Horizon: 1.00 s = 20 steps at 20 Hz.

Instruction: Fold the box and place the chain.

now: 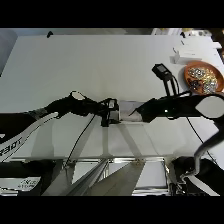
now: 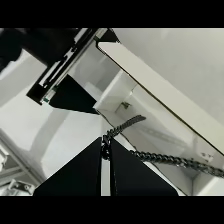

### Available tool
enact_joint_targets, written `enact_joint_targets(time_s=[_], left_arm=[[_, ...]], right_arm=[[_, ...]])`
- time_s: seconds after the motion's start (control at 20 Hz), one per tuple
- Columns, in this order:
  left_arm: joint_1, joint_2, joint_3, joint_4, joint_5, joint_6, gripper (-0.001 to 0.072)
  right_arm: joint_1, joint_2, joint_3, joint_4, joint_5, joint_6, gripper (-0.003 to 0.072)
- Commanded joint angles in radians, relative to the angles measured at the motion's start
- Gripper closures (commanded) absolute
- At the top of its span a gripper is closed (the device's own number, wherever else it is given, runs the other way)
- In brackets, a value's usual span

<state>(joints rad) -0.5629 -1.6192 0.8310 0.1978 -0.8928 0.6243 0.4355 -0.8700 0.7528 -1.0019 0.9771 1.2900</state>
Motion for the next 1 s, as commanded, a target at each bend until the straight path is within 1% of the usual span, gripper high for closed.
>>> enact_joint_targets(time_s=[0.0, 0.15, 0.3, 0.35, 0.4, 0.45, 0.55, 0.65, 0.75, 0.85, 0.95], left_arm=[[0.000, 0.000, 0.000, 0.000, -0.002, 0.000, 0.0606], [0.000, 0.000, 0.000, 0.000, -0.002, 0.000, 0.0606], [0.000, 0.000, 0.000, 0.000, -0.002, 0.000, 0.0606], [0.000, 0.000, 0.000, 0.000, -0.002, 0.000, 0.0606], [0.000, 0.000, 0.000, 0.000, -0.002, 0.000, 0.0606], [0.000, 0.000, 0.000, 0.000, -0.002, 0.000, 0.0606], [0.000, 0.000, 0.000, 0.000, -0.002, 0.000, 0.0606], [0.000, 0.000, 0.000, 0.000, -0.001, 0.000, 0.0606], [0.000, 0.000, 0.000, 0.000, -0.002, 0.000, 0.0606], [0.000, 0.000, 0.000, 0.000, -0.002, 0.000, 0.0606], [0.000, 0.000, 0.000, 0.000, -0.002, 0.000, 0.0606]], right_arm=[[0.002, -0.100, -0.045, 0.083, -0.060, -0.104, 0.0671], [0.002, -0.153, -0.045, 0.083, -0.082, -0.118, 0.0669], [0.002, -0.158, -0.045, 0.081, -0.081, -0.141, 0.0665], [0.002, -0.158, -0.045, 0.081, -0.080, -0.141, 0.0611], [0.002, -0.156, -0.042, 0.087, -0.074, -0.140, 0.0519], [0.000, -0.149, -0.031, 0.096, -0.051, -0.140, 0.0458], [-0.007, -0.127, 0.041, 0.087, 0.030, -0.141, 0.0455], [-0.045, -0.102, 0.151, 0.064, 0.121, -0.153, 0.0455], [-0.111, -0.095, 0.271, -0.013, 0.204, -0.165, 0.0459], [-0.206, -0.095, 0.339, -0.069, 0.205, -0.161, 0.0466], [-0.308, -0.108, 0.341, -0.089, 0.179, -0.157, 0.0466]])
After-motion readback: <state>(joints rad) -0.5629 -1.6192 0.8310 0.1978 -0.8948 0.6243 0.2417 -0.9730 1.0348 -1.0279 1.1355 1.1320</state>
